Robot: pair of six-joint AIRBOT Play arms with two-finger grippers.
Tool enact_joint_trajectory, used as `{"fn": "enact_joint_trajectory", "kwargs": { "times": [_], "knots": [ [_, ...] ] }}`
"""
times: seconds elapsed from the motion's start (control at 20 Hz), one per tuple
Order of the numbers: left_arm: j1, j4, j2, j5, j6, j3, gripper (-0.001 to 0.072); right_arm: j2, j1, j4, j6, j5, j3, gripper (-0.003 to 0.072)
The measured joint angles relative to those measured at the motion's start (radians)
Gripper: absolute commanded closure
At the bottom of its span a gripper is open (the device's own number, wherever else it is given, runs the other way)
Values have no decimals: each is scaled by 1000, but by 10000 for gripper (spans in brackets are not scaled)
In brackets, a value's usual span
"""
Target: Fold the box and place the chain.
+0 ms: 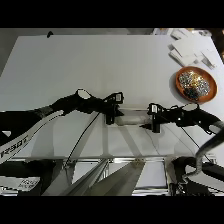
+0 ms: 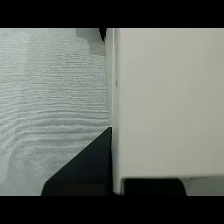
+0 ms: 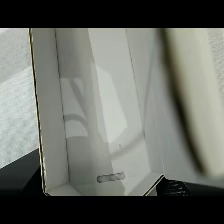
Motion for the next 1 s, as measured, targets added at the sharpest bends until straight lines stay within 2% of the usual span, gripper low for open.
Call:
{"fn": "enact_joint_trajectory", "kwargs": {
  "times": [0.35,0.9,0.95,1.0],
  "knots": [
    [0,-2,0,0,8,0,695,0,0,0,0,0,0,347],
    [0,0,0,-66,0,-1,695,0,0,-4,-2,7,0,347],
    [0,0,0,-67,0,-1,684,0,0,-4,-2,7,0,347],
    [0,0,0,-69,1,-1,568,0,0,-3,-2,6,0,347]
  ]
}}
